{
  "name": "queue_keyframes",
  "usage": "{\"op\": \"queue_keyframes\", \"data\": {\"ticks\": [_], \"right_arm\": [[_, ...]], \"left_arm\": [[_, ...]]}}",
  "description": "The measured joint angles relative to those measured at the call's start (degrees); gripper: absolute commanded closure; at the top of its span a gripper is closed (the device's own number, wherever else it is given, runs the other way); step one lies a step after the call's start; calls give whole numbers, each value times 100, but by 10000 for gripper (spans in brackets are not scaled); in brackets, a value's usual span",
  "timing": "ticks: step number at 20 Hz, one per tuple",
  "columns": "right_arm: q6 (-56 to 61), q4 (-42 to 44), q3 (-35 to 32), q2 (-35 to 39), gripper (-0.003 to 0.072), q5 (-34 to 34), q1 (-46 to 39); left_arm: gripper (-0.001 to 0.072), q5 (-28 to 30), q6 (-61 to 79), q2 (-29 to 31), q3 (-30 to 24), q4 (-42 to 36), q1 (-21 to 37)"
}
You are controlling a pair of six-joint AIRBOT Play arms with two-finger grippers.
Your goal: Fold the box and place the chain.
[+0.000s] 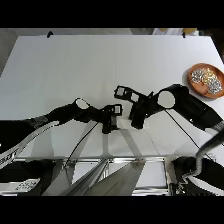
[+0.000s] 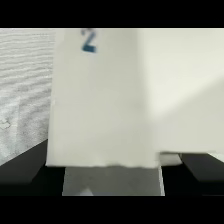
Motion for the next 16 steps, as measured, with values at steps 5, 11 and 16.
{"op": "queue_keyframes", "data": {"ticks": [5, 11, 16], "right_arm": [[-173, -11, -219, 74, 414, -48, 170], [-811, 48, -280, 275, 407, -114, 210], [-1480, 179, -470, 546, 396, -286, 210]], "left_arm": [[395, 0, -2, -2, 0, 0, 0], [395, 0, -2, 0, 0, 0, 0], [395, 0, -2, -2, 0, 0, 0]]}}
